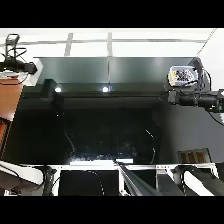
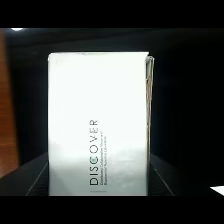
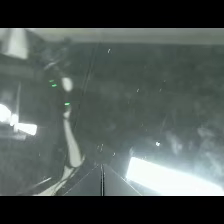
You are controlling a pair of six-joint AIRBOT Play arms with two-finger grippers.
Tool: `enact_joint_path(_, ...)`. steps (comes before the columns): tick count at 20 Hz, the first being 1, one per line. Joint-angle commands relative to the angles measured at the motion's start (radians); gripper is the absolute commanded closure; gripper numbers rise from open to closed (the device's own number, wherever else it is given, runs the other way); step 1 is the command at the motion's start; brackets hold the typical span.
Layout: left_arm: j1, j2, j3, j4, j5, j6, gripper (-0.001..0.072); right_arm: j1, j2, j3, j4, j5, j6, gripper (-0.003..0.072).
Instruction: Fold the box and place the chain.
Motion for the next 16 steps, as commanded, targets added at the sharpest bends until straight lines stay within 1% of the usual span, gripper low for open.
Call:
enact_joint_path(1, 0.035, -0.19, 0.208, -0.005, -0.035, -0.031, 0.038, 0.022, 0.0, 0.0, 0.0, -0.072, 0.042, 0.0668)
enact_joint_path(4, 0.012, -0.342, 0.401, 0.008, -0.148, -0.105, 0.0379, 0.021, 0.0, 0.0, -0.001, -0.072, 0.06, 0.0668)
enact_joint_path(5, 0.007, -0.366, 0.426, 0.008, -0.169, -0.131, 0.0364, 0.022, 0.0, 0.0, -0.002, -0.071, 0.063, 0.0668)
enact_joint_path(6, 0.003, -0.367, 0.424, 0.008, -0.164, -0.154, 0.0242, 0.021, 0.0, 0.0, -0.001, -0.071, 0.063, 0.0668)
enact_joint_path(7, 0.0, -0.36, 0.424, 0.011, -0.16, -0.162, -0.0003, 0.022, 0.0, 0.0, -0.001, -0.068, 0.063, 0.0668)
enact_joint_path(9, 0.0, -0.322, 0.425, 0.017, -0.181, -0.173, 0.0001, 0.022, 0.0, 0.0, -0.001, -0.061, 0.063, 0.0668)
enact_joint_path(11, 0.005, -0.244, 0.424, 0.057, -0.203, -0.229, 0.0002, 0.026, 0.001, 0.0, -0.003, -0.05, 0.062, 0.0668)
enact_joint_path(13, 0.004, -0.148, 0.424, 0.062, -0.252, -0.307, 0.0006, 0.058, 0.0, 0.0, -0.02, -0.061, 0.039, 0.0668)
enact_joint_path(14, 0.001, -0.101, 0.424, 0.061, -0.289, -0.308, 0.0067, 0.094, 0.0, 0.001, -0.08, -0.088, 0.037, 0.0668)
enact_joint_path(15, -0.005, -0.053, 0.423, 0.057, -0.343, -0.314, 0.0367, 0.135, 0.0, 0.001, -0.16, -0.138, 0.081, 0.0668)
enact_joint_path(16, -0.012, -0.01, 0.415, 0.02, -0.395, -0.307, 0.0685, 0.179, -0.002, 0.001, -0.254, -0.202, 0.184, 0.0668)
